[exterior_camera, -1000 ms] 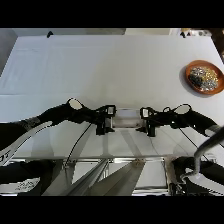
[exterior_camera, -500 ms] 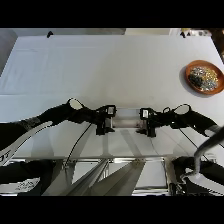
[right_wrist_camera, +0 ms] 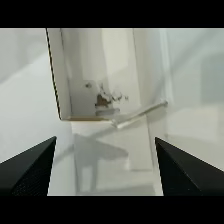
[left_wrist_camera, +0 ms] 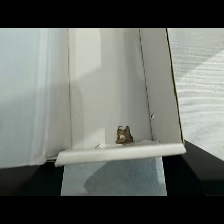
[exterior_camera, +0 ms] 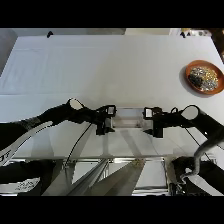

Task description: Fold the box and place the chain.

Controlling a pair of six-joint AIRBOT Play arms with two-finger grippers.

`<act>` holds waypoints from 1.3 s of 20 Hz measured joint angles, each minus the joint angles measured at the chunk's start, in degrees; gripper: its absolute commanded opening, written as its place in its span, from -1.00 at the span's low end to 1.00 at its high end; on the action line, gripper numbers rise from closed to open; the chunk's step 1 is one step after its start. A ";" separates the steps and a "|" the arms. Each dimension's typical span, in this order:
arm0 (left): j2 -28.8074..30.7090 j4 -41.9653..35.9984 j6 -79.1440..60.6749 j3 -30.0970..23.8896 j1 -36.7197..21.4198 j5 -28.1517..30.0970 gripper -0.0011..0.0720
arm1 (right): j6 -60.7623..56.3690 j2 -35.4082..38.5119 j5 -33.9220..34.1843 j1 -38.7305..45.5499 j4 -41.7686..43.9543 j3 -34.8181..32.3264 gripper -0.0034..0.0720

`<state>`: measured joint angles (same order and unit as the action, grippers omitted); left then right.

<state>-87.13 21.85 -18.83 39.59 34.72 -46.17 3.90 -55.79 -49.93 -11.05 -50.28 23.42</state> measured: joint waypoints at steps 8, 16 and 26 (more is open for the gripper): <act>-0.02 0.00 0.00 0.00 0.00 -0.09 -0.50 | -5.57 14.67 -1.55 -0.02 12.57 0.00 -0.86; -0.02 0.00 0.02 0.00 0.00 -0.15 -0.50 | -4.55 8.50 5.70 -0.02 26.14 0.00 -0.86; -0.04 -0.02 0.04 0.00 -0.02 -0.31 -0.50 | -7.39 -7.32 12.85 -0.04 31.08 0.02 -0.86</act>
<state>-87.18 21.82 -18.79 39.59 34.70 -46.48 -3.49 -63.11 -37.08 -11.09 -19.20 23.44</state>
